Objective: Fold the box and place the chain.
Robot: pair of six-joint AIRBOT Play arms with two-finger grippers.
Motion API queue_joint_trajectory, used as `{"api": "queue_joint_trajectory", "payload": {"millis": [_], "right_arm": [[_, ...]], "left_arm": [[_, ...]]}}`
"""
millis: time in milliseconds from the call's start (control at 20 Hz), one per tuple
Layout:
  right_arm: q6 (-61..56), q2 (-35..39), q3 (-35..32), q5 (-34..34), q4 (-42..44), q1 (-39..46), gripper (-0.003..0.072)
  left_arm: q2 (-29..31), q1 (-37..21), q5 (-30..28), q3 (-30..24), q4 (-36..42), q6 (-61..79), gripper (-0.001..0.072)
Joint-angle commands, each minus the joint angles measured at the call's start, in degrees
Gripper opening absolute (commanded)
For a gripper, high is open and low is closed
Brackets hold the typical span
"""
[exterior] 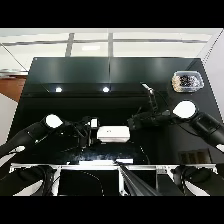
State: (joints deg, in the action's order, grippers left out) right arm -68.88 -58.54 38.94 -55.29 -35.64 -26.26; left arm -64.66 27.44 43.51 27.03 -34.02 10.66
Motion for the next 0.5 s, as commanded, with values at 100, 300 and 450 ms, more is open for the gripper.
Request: {"api": "queue_joint_trajectory", "payload": {"millis": [100,300,450], "right_arm": [[-2.08,-3.21,-4.17,3.78,11.76,-3.26,0.0044],[-2.03,-6.82,-4.17,6.60,12.24,-6.58,0.0045],[-2.03,-7.58,-4.17,7.06,12.11,-6.67,0.0044]], "left_arm": [[-0.02,0.02,-0.02,0.00,-0.02,0.02,0.0400],[-0.02,0.02,-0.02,0.00,-0.02,0.02,0.0400],[-0.02,0.02,-0.02,0.00,-0.02,0.02,0.0400]]}}
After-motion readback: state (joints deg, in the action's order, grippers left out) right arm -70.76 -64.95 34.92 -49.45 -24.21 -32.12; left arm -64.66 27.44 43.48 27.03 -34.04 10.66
